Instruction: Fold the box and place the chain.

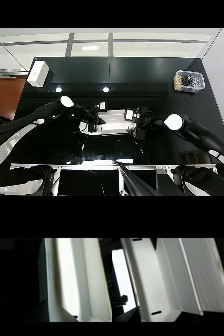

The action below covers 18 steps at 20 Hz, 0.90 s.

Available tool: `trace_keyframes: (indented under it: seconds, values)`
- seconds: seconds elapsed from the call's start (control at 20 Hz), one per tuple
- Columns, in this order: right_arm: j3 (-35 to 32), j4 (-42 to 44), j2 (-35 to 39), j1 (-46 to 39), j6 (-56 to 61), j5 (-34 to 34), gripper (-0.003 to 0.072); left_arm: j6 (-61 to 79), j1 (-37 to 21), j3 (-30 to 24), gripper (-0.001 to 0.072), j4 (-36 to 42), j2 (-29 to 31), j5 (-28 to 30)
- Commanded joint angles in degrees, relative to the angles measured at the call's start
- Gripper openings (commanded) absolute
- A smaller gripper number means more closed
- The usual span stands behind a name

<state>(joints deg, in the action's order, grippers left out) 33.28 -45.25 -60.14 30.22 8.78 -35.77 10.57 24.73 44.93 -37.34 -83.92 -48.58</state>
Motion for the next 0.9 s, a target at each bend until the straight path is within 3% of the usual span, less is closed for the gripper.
trace_keyframes:
  seconds: [0.0, 0.2, 0.55, 0.85]
  values:
    - [0.20, 6.56, -1.60, -0.44, -7.80, -2.62, 0.0701, -0.13, 0.04, -0.04, 0.0027, 0.04, -0.04, 0.07]
    - [0.20, 14.36, -3.98, -6.36, -15.93, -7.34, 0.0701, -0.13, 0.04, -0.04, 0.0027, 0.04, -0.04, 0.09]
    - [-0.11, 14.27, -11.04, -6.51, -24.72, -7.80, 0.0701, -0.13, 0.04, -0.04, 0.0027, 0.04, -0.04, 0.07]
    - [-0.11, 14.47, -13.14, -6.51, -24.92, -7.52, 0.0673, -0.13, 0.04, -0.04, 0.0026, 0.04, -0.04, 0.07]
